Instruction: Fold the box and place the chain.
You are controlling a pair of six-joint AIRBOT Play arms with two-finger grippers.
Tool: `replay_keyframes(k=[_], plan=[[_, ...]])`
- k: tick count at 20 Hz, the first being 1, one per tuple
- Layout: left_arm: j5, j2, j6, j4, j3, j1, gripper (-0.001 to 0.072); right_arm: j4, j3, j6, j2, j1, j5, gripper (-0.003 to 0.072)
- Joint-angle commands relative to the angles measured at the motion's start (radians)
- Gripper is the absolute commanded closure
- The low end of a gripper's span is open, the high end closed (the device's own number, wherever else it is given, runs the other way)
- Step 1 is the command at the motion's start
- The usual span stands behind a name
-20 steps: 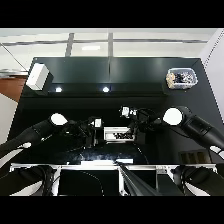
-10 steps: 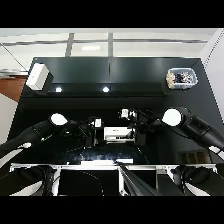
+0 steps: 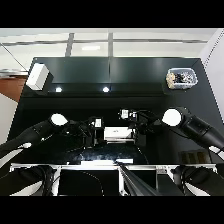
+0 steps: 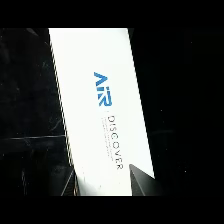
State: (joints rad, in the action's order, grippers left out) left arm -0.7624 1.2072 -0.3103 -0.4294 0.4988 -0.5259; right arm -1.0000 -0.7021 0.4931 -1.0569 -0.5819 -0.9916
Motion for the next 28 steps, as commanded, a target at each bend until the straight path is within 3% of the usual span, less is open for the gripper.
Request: replay_keyframes(k=[1, 13, 15, 20, 25, 26, 27, 28], plan=[[-0.001, 0.0, 0.0, 0.0, 0.0, 0.001, 0.0309, 0.001, -0.001, 0.0, 0.0, 0.0, -0.002, 0.0279], [-0.001, 0.0, 0.0, 0.0, 0.0, 0.001, 0.0309, -0.005, 0.01, 0.0, -0.012, 0.0, 0.008, 0.0277], [-0.001, 0.0, 0.0, 0.0, 0.0, 0.001, 0.0309, -0.006, 0.01, 0.0, -0.012, 0.0, 0.01, 0.0132], [-0.001, 0.0, 0.0, 0.0, 0.0, 0.001, 0.0309, -0.006, -0.008, 0.037, -0.011, 0.001, 0.005, 0.0134], [-0.001, 0.0, 0.0, 0.0, 0.0, 0.001, 0.0309, -0.006, -0.082, 0.275, 0.03, 0.041, -0.108, 0.0166], [-0.001, 0.0, 0.0, 0.0, 0.0, 0.001, 0.0309, -0.004, -0.082, 0.332, 0.037, 0.069, -0.135, 0.0456], [-0.001, 0.0, 0.0, 0.0, 0.0, 0.001, 0.0309, 0.003, -0.08, 0.38, 0.036, 0.1, -0.163, 0.0669], [-0.001, 0.0, 0.0, 0.0, 0.0, 0.001, 0.0309, 0.01, -0.072, 0.432, 0.036, 0.124, -0.166, 0.0658]])
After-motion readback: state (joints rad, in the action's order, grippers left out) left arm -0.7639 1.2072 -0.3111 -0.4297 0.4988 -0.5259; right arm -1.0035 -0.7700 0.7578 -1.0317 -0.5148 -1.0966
